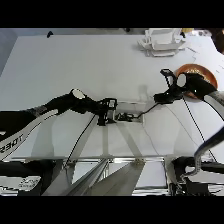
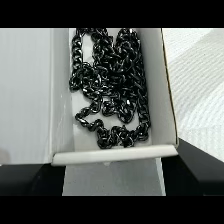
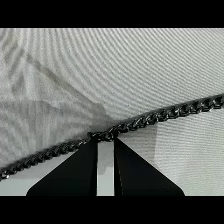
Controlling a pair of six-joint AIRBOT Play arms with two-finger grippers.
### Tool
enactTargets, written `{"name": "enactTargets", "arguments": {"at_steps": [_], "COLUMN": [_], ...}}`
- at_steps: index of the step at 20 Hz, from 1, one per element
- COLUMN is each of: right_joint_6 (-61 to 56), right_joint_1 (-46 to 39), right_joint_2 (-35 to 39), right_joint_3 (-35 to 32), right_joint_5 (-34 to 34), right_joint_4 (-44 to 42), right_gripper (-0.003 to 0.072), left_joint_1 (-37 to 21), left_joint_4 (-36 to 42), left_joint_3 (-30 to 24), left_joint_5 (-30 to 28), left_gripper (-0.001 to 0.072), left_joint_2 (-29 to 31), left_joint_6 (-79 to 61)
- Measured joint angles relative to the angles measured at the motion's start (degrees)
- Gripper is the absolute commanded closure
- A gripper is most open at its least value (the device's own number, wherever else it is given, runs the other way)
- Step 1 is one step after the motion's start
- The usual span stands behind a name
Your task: Fold the box and place the chain.
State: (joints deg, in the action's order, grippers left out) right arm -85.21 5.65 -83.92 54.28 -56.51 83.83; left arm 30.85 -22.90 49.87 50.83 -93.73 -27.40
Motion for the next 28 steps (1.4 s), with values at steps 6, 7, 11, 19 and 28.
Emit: {"name": "enactTargets", "arguments": {"at_steps": [6, 7, 11, 19, 28], "right_joint_6": [1.3, 1.4, 1.6, 1.7, 1.7], "right_joint_1": [0.7, 1.1, 3.9, 13.6, 25.7], "right_joint_2": [3.8, 5.2, 13.4, 34.6, 40.3], "right_joint_3": [-0.1, -0.1, -0.9, -5.1, -6.3], "right_joint_5": [-2.7, -3.7, -8.3, -12.2, -1.8], "right_joint_4": [0.2, 0.2, -1.2, -10.9, -19.0], "right_gripper": [0.0668, 0.0668, 0.0668, 0.0668, 0.0668], "left_joint_1": [0.0, 0.0, 0.0, 0.0, 0.0], "left_joint_4": [0.0, 0.0, 0.0, 0.0, 0.0], "left_joint_3": [0.0, 0.0, 0.0, 0.0, 0.0], "left_joint_5": [0.0, 0.0, 0.0, 0.0, 0.0], "left_gripper": [0.0501, 0.0501, 0.0501, 0.0501, 0.0501], "left_joint_2": [0.0, 0.0, 0.0, 0.0, 0.0], "left_joint_6": [0.0, 0.0, 0.0, 0.0, 0.0]}}
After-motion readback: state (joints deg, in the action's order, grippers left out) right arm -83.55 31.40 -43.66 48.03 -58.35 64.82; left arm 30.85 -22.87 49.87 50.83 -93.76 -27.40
